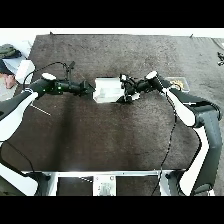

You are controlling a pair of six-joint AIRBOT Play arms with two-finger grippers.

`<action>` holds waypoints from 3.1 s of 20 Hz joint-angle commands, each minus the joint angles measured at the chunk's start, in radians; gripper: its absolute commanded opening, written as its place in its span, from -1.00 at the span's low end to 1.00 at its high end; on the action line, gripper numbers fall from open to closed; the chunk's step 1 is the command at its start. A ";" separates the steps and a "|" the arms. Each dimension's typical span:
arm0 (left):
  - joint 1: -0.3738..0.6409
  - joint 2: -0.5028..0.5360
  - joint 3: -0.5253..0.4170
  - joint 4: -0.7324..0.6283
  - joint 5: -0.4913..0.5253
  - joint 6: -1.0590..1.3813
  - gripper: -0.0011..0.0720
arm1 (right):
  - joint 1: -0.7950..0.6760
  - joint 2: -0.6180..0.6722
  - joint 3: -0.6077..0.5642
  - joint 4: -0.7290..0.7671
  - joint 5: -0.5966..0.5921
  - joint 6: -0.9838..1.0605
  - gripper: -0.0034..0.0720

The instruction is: Fold the box and place the chain.

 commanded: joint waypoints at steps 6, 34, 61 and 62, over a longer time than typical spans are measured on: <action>-0.060 0.009 0.039 0.150 0.029 -0.186 -0.11 | -0.001 0.001 0.001 0.000 0.000 0.000 -0.47; -0.280 -0.130 0.393 0.877 -0.091 -0.936 -0.12 | -0.001 0.001 0.001 0.000 0.001 0.000 -0.47; -0.369 -0.339 0.739 1.184 -0.360 -1.208 -0.20 | -0.001 0.001 0.001 0.000 0.000 0.000 -0.47; -0.372 -0.339 0.739 1.188 -0.359 -1.215 -0.20 | -0.001 0.001 0.001 0.000 0.000 0.000 -0.47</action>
